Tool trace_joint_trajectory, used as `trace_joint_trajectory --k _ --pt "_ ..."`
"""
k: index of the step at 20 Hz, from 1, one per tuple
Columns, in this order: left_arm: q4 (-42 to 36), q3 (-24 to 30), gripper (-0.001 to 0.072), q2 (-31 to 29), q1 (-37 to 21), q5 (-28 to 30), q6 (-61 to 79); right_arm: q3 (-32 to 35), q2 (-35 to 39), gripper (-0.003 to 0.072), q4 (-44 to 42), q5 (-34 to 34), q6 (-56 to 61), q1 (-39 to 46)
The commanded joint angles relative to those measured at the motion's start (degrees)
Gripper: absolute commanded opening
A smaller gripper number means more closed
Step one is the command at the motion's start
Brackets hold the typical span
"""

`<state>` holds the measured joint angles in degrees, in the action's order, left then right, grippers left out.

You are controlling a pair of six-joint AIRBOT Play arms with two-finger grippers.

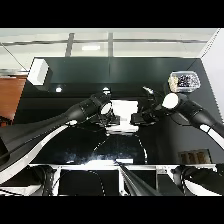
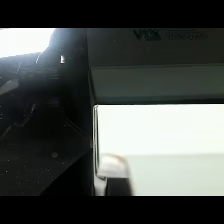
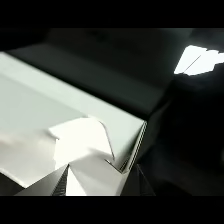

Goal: Fold the box and place the chain.

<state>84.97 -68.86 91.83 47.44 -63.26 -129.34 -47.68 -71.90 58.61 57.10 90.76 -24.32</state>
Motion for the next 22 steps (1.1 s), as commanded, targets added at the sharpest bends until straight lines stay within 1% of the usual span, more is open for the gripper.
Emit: trace_joint_trajectory --k 1,4,6,7,11,17,18,19,22 --pt "0.0 -0.02 0.0026 -0.02 -0.04 -0.02 0.13 -2.8 -0.74 0.0488 11.47 -2.03 12.35 -5.81" --pt "0.0 -0.02 0.0026 -0.02 -0.04 -0.04 0.13 -5.46 -3.19 0.0487 16.74 -0.02 18.95 -9.68" --pt "0.0 -0.02 0.0026 -0.02 -0.04 -0.02 0.13 -6.71 -4.9 0.0477 18.29 1.86 22.43 -11.04" --pt "0.02 -0.02 0.0026 -0.02 -0.04 -0.02 0.11 -6.91 -5.22 0.0312 18.51 2.38 22.8 -11.17" --pt "0.0 -0.02 0.0026 -0.02 -0.04 -0.02 0.13 -6.95 -5.2 0.0314 18.51 3.19 23.17 -11.15" --pt "0.0 -0.02 0.0026 -0.02 -0.04 -0.02 0.11 -6.95 -5.33 0.0304 19.91 4.52 29.73 -11.17" --pt "0.0 -0.02 0.0026 -0.02 -0.04 -0.02 0.13 -6.95 -5.44 0.0283 19.89 4.72 30.62 -11.17" --pt "0.0 -0.02 0.0026 -0.02 -0.04 -0.02 0.13 -6.95 -5.64 0.022 19.76 4.83 30.69 -11.23" --pt "0.0 -0.02 0.0026 -0.02 -0.04 -0.02 0.13 -6.95 -6.54 0.022 19.52 5.25 32.09 -11.56"
